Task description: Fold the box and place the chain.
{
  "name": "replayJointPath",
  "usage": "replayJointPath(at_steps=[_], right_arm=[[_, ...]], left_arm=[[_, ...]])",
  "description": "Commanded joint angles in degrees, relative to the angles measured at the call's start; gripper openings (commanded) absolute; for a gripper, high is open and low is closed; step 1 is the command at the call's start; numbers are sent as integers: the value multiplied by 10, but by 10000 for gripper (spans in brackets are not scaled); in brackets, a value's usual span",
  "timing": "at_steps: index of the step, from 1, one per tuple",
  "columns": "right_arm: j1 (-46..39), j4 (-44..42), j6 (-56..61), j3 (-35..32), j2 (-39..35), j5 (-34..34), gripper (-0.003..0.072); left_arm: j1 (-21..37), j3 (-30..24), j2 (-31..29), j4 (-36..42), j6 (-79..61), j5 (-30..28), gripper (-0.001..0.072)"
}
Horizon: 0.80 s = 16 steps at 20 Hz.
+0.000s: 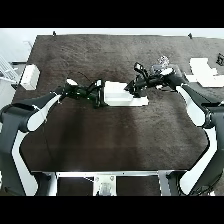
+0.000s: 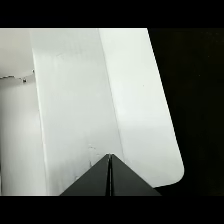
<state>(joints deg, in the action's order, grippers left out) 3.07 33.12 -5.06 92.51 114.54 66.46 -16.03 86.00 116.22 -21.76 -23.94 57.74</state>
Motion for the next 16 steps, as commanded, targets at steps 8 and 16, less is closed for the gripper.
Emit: replayJointPath(at_steps=[8, 16], right_arm=[[-18, 71, 23, -47, -161, 2, 6], [-49, 113, -45, -190, -210, 0, 720]], left_arm=[[0, 0, 0, -1, 0, -2, 347], [0, 0, 0, -1, 0, -2, 347]])
